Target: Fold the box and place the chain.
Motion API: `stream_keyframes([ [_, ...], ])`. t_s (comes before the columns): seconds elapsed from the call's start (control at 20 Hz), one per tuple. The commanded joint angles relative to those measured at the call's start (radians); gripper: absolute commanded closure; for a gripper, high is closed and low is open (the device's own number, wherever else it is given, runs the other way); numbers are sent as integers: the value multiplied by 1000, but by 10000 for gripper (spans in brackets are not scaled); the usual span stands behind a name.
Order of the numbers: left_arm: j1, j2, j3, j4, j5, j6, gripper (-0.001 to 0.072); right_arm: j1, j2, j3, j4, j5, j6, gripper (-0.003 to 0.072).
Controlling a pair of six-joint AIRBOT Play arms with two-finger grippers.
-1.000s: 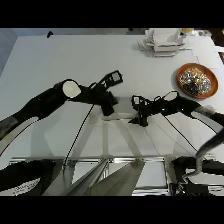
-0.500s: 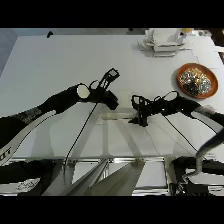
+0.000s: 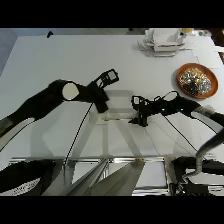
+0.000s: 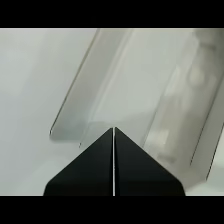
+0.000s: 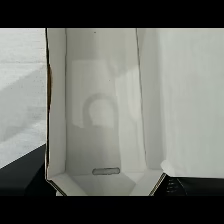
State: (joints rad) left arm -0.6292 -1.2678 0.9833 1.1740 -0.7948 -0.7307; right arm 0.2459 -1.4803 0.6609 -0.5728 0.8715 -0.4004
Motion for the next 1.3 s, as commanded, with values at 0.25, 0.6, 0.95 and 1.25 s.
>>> stream_keyframes([
  [0.25,7,-8,-43,100,-248,291,696,-1,1,0,2,4,2,346],
  [0.6,88,-74,-155,-100,-158,525,384,-1,1,0,2,4,2,346],
  [0.95,131,-76,-196,-190,-41,732,107,-1,1,0,2,4,2,346],
  [1.25,129,-77,-196,-222,-52,770,65,-1,1,0,2,4,2,346],
])
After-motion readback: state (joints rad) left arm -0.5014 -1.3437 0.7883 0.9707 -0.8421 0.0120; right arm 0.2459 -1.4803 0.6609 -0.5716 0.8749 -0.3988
